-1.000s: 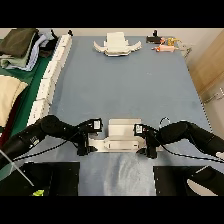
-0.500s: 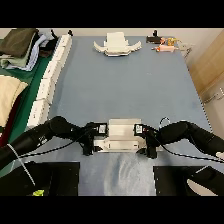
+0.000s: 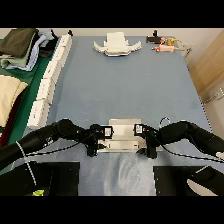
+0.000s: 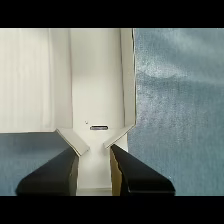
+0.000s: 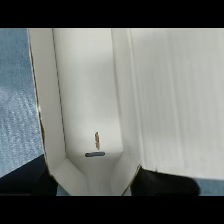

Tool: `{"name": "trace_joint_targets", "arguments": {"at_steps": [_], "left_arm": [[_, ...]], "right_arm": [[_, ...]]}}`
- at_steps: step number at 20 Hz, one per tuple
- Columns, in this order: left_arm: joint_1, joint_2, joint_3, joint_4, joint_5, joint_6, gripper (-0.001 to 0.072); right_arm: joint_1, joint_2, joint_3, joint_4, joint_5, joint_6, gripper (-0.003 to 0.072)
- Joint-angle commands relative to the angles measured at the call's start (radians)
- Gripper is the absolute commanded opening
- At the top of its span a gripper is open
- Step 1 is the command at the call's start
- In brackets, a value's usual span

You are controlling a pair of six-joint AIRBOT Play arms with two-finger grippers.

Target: Fold the box.

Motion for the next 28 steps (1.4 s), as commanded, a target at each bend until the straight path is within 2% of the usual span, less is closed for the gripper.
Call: {"name": "trace_joint_targets", "arguments": {"at_steps": [1,2,3,4,7,11,14,15,16,17,21,22,23,24,25,26,28], "left_arm": [[-0.004,-0.006,0.001,-0.053,0.017,0.001,0.0282],[-0.005,-0.006,0.001,-0.063,0.016,0.002,0.0282],[-0.006,-0.006,0.001,-0.08,0.016,0.003,0.0183],[-0.016,-0.006,0.001,-0.083,0.016,0.003,0.0122],[-0.069,-0.006,0.001,-0.082,0.033,0.003,0.0123],[-0.112,-0.007,0.001,-0.104,0.143,0.003,0.0123],[-0.116,-0.014,0.001,-0.104,0.148,0.003,0.013],[-0.116,-0.025,0.001,-0.104,0.148,0.003,0.0338],[-0.116,-0.04,0.001,-0.111,0.147,-0.001,0.063],[-0.116,-0.054,0.001,-0.126,0.145,-0.002,0.067],[-0.116,-0.073,0.001,-0.127,0.136,-0.008,0.0669],[-0.116,-0.073,0.001,-0.126,0.136,-0.009,0.065],[-0.115,-0.071,0.001,-0.126,0.136,-0.01,0.0577],[-0.114,-0.064,0.001,-0.117,0.136,-0.032,0.0323],[-0.114,-0.051,0.001,-0.091,0.136,-0.064,0.0117],[-0.114,-0.033,0.001,-0.039,0.135,-0.137,0.0029],[-0.114,0.01,0.001,0.117,0.117,-0.349,0.0013]], "right_arm": [[0.0,0.001,0.001,0.0,0.0,0.001,0.0537],[0.0,0.001,0.001,0.0,0.0,0.0,0.0537],[0.0,0.001,0.001,0.0,0.0,0.0,0.0537],[0.0,0.001,0.001,0.0,0.0,0.0,0.0536],[0.0,0.001,0.001,0.0,0.0,0.0,0.0537],[0.0,0.001,0.001,0.0,0.0,0.0,0.0537],[0.0,0.001,0.001,0.0,0.0,0.0,0.0537],[0.0,0.001,0.001,0.0,0.0,0.0,0.0537],[0.0,0.001,0.001,0.0,0.0,0.0,0.0537],[0.0,0.001,0.001,0.0,0.0,0.0,0.0537],[0.0,0.001,0.001,0.0,0.0,0.0,0.0537],[0.0,0.001,0.001,0.0,0.0,0.0,0.0537],[0.0,0.001,0.001,0.0,0.0,0.0,0.0537],[0.0,0.001,0.001,0.0,0.0,0.0,0.0537],[0.0,0.001,0.001,0.0,0.0,0.0,0.0537],[0.0,0.001,0.001,0.0,0.0,0.0,0.0537],[0.0,0.001,0.001,0.0,0.0,0.0,0.0537]]}}
